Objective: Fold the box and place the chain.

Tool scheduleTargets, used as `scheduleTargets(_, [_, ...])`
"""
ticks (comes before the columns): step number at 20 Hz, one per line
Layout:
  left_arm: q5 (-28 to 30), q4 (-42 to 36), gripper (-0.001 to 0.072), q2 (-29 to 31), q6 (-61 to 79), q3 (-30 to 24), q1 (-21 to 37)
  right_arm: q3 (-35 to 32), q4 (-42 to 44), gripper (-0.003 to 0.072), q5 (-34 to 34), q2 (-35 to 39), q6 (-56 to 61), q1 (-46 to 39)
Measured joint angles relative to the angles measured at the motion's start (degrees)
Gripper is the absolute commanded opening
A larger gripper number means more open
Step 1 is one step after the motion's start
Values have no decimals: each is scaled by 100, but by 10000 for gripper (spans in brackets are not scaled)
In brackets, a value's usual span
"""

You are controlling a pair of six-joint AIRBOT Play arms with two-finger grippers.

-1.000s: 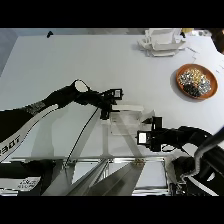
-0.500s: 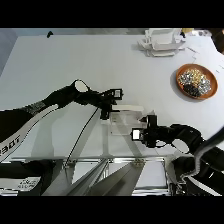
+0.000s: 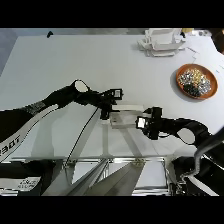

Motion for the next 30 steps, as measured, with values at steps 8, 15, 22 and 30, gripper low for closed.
scheduleTargets(8, [2,0,9,0,4,0,0,50,1829,692,380,-267,-1969,-933])
scheduleTargets(15, [2,0,9,0,4,0,0,52,3154,692,879,-859,-3427,-1652])
scheduleTargets(22, [2,0,9,0,2,0,0,501,3504,697,1340,-1740,-3934,-2063])
scheduleTargets(30, [2,2,9,0,2,0,0,979,3515,662,1958,-2605,-4100,-2118])
